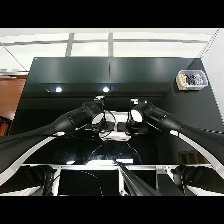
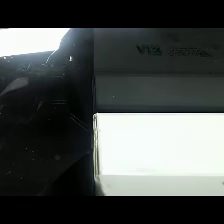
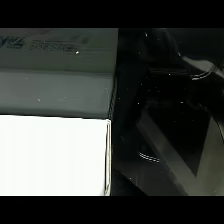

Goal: Fold the box and place the chain.

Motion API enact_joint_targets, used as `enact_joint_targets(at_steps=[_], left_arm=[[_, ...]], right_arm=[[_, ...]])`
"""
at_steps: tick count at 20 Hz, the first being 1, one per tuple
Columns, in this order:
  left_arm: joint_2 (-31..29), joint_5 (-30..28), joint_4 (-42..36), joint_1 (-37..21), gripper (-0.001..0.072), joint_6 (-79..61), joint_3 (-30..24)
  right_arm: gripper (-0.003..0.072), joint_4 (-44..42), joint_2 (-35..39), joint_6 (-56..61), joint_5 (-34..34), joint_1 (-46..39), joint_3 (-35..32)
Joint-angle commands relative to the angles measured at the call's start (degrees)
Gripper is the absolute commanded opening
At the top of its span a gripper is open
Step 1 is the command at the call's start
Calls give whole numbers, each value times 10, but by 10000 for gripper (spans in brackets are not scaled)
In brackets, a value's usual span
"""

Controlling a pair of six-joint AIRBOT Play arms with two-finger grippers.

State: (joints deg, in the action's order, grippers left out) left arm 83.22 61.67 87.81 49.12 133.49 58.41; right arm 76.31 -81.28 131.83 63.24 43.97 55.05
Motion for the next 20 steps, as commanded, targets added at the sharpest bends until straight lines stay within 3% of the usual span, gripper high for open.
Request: enact_joint_targets(at_steps=[1,2,3,4,5,6,10,11,12,16,20], left_arm=[[0,0,0,0,27,0,0],[0,0,0,0,27,0,0],[0,0,0,0,27,0,0],[0,0,0,0,27,0,0],[0,0,0,0,27,0,0],[0,0,0,0,27,0,0],[0,0,0,0,27,0,0],[0,0,0,0,27,0,0],[0,0,0,0,27,0,0],[0,0,0,0,26,0,0],[0,0,0,0,27,0,0]], right_arm=[[16,2,-1,-3,2,1,0],[73,-3,-1,-2,2,1,0],[199,-9,-1,-2,0,1,0],[199,-10,-1,-2,0,0,0],[157,-10,-1,-2,0,0,0],[13,-8,-1,-3,0,1,1],[18,-7,-1,-3,-4,0,3],[146,-7,0,-3,-3,-2,5],[362,-9,2,-3,1,-4,7],[391,7,44,-43,32,-10,15],[391,68,155,-87,76,-26,15]])
